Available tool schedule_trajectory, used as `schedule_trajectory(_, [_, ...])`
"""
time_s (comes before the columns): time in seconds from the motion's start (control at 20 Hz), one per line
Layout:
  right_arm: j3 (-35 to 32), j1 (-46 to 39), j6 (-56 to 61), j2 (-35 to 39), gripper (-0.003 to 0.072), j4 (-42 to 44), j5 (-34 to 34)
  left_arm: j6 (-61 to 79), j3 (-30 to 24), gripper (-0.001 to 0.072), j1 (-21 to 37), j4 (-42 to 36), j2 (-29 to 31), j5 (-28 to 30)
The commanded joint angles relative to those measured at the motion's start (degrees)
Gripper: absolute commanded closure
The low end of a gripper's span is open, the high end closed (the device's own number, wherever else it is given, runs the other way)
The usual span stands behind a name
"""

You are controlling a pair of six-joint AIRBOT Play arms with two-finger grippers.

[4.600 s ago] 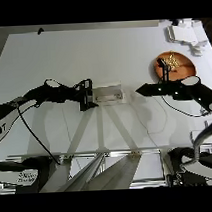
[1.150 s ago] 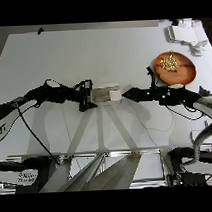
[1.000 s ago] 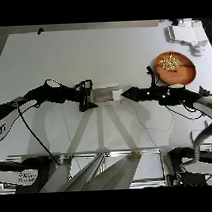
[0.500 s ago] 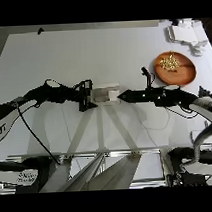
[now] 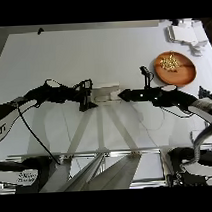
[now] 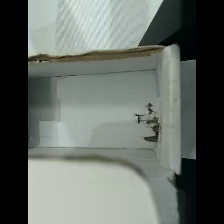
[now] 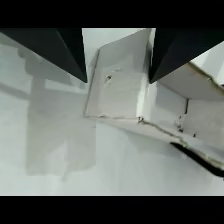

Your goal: Fold the box and place the chain.

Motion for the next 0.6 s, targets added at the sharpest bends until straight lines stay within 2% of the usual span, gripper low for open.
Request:
schedule_trajectory(0.0, [1.95,1.38,4.76,1.44,0.0241,-9.94,-0.72,0.02,0.04,0.055,0.04,0.0,0.02,0.02])
schedule_trajectory(0.15, [7.02,4.31,26.36,1.51,0.0205,-32.54,-2.14,0.02,0.04,0.055,0.04,0.02,0.02,0.04])
schedule_trajectory(0.35, [14.19,10.29,51.65,0.5,0.0209,-59.1,-2.95,0.02,0.04,0.055,0.04,0.02,0.02,0.04])
schedule_trajectory(0.55, [17.94,14.86,66.71,-2.6,0.0212,-73.33,0.2,0.02,0.04,0.055,0.04,0.02,0.02,0.04])
